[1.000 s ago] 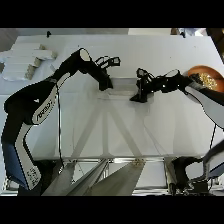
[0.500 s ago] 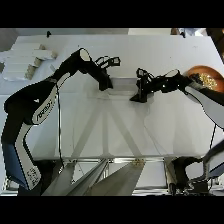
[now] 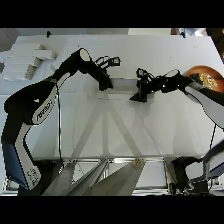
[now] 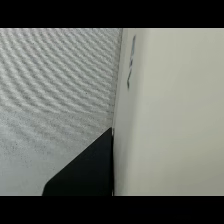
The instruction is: Fold the box and place the chain.
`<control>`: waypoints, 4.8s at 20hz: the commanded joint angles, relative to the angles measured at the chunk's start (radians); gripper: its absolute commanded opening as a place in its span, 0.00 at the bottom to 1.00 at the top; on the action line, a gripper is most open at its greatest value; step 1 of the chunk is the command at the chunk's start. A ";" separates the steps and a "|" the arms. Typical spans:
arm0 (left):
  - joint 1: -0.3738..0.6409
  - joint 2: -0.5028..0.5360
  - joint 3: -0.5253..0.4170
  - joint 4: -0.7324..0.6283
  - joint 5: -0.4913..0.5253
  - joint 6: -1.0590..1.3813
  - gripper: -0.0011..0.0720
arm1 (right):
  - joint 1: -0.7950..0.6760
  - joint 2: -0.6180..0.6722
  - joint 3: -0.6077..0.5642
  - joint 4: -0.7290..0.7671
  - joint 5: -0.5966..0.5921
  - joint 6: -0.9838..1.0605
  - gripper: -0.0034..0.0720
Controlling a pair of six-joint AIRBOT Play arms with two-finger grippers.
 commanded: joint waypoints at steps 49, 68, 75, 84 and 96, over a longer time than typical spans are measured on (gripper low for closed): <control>0.074 0.290 0.002 -0.010 -0.282 -0.093 0.47 | 0.001 0.001 0.000 0.000 0.002 0.000 0.70; -0.109 0.281 -0.297 -0.362 0.278 0.270 0.02 | 0.001 0.001 0.000 0.000 0.003 -0.001 0.70; -0.106 0.218 -0.297 -0.443 0.690 0.129 0.02 | 0.001 0.001 0.000 0.000 0.003 -0.001 0.70; -0.114 0.153 -0.297 -0.411 0.758 -0.032 0.02 | 0.001 0.001 0.000 0.000 0.003 -0.001 0.70; -0.127 0.173 -0.296 -0.095 0.674 -0.287 0.02 | 0.001 0.001 0.000 0.000 0.003 -0.001 0.70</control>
